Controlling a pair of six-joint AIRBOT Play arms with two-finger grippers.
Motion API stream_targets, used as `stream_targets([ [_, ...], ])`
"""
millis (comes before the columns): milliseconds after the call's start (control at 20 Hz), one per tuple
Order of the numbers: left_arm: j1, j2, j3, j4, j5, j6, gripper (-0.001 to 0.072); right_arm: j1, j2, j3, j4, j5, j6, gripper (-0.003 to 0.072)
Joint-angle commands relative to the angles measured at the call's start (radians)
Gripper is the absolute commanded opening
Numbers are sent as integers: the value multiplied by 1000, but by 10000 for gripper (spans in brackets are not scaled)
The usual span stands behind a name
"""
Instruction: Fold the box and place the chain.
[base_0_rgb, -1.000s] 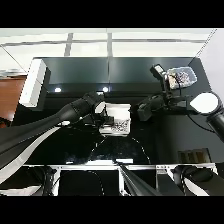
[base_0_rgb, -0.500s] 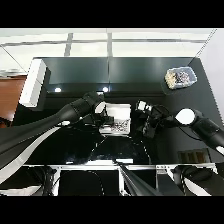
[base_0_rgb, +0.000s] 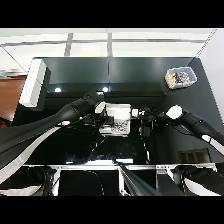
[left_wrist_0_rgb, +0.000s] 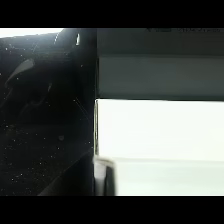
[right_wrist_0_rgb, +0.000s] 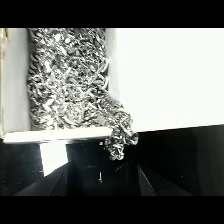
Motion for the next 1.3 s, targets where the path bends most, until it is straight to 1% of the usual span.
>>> stream_targets([
  [0, 0, 0, 0, 0, 0, 0, 29, 2, -37, 3, 36, -23, -40, 476],
  [200, 0, 0, 0, 0, 0, 0, 29, 26, -48, 11, 62, -76, -58, 475],
  [450, 0, 0, 0, 0, 0, 0, 29, 30, -71, 15, 77, -76, -44, 472],
  [500, 0, 0, 0, 0, 0, 0, 29, 29, -71, 15, 73, -74, -10, 245],
  [550, 0, 0, 0, 0, 1, 0, 29, 27, -71, 15, 54, -74, 23, 75],
  [650, 0, 0, 0, 0, 0, 0, 29, 27, -65, 15, 19, -74, 66, 56],
  [700, 0, 0, 0, 0, 0, 0, 29, 27, -53, 15, 3, -73, 103, 22],
  [750, 0, 0, 0, 0, 0, 0, 29, 27, -33, 15, -30, -73, 155, 12],
  [850, 0, 0, 0, 0, 0, 0, 29, 25, 25, 19, -160, -61, 363, 12],
  [900, 0, 0, 0, 0, 0, 0, 29, 20, 65, 25, -245, -32, 496, 12],
  [1000, 0, 0, 0, 0, 0, 0, 29, 9, 153, 47, -358, 69, 700, 13],
  [1100, 0, 0, 0, 0, 0, 0, 29, 6, 258, 81, -358, 190, 864, 13],
  [1200, 0, 0, 0, 0, 1, 0, 29, 10, 337, 122, -252, 265, 976, 14],
  [1250, 0, 0, 0, 0, 2, 0, 29, 10, 360, 132, -163, 262, 1018, 18],
])
